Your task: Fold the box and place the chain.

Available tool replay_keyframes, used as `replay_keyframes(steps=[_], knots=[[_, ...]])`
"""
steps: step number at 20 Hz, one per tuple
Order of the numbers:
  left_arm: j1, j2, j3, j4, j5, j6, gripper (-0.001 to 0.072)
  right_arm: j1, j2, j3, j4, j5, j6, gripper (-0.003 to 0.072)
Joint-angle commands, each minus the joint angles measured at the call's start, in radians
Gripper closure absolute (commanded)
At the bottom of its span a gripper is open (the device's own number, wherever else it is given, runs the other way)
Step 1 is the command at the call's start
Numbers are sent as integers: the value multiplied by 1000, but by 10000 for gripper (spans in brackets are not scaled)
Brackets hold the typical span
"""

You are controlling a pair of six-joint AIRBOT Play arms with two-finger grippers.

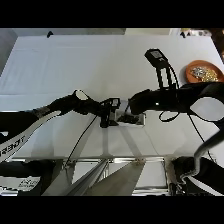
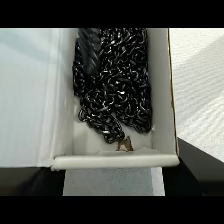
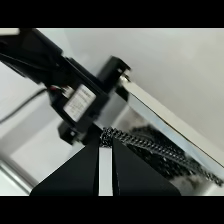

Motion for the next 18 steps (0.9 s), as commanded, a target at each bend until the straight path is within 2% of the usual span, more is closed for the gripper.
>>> replay_keyframes(steps=[1, 6, 10, 16, 18], knots=[[0, 1, 1, 0, 0, 0, 499, 20, -1, 1, 45, -117, 2, 666], [0, 1, 1, 0, 0, 0, 499, 20, -1, 1, 97, -192, 2, 666], [0, 1, 1, 0, 0, 0, 499, 20, -5, 1, 95, -178, 1, 666], [0, 1, 1, 0, 0, 0, 499, 20, -73, 0, -16, 45, -9, 666], [0, 1, 1, 0, 0, 0, 499, 20, -106, 0, -21, 84, -27, 667]])
